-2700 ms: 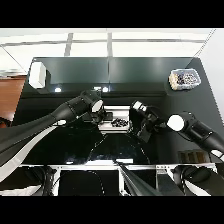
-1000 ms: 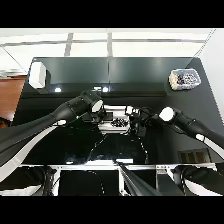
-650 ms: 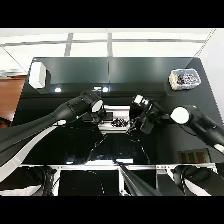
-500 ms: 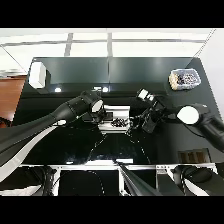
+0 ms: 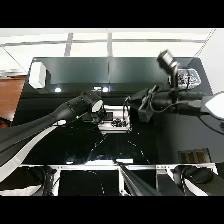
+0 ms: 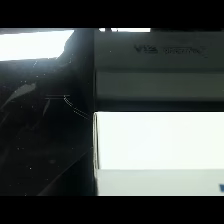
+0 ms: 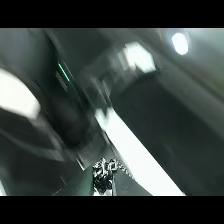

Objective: Fold the box and place the chain.

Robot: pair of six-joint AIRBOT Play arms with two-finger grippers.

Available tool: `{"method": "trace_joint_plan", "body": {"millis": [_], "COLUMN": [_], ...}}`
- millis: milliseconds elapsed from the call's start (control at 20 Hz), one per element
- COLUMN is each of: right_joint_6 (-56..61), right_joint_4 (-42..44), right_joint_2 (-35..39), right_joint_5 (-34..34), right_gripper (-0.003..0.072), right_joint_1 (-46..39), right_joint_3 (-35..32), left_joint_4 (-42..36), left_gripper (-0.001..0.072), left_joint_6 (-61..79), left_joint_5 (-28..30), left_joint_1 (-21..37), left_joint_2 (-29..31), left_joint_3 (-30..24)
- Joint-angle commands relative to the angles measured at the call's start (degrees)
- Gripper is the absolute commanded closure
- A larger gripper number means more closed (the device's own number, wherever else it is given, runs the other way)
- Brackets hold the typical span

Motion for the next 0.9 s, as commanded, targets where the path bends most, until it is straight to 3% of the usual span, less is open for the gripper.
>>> {"method": "trace_joint_plan", "body": {"millis": [0,350,450,650,850], "right_joint_6": [-0.9,4.3,6.6,9.9,10.0], "right_joint_4": [6.7,10.9,8.6,5.8,1.9], "right_joint_2": [0.2,0.1,-1.1,-5.6,-9.8], "right_joint_5": [-1.0,-2.3,1.2,9.1,6.3], "right_gripper": [0.0672,0.0671,0.0671,0.0671,0.0671], "right_joint_1": [0.0,0.0,0.0,0.1,0.1], "right_joint_3": [5.3,10.8,10.8,8.0,1.4], "left_joint_4": [0.0,0.0,0.0,0.0,0.0], "left_gripper": [0.0679,0.0679,0.0679,0.0678,0.0679], "left_joint_6": [0.0,0.0,0.0,0.0,0.0], "left_joint_5": [0.0,0.0,0.0,0.1,0.1], "left_joint_1": [0.0,0.0,0.0,0.0,0.0], "left_joint_2": [0.0,0.0,0.0,0.0,0.0], "left_joint_3": [0.0,0.0,0.0,0.0,0.0]}}
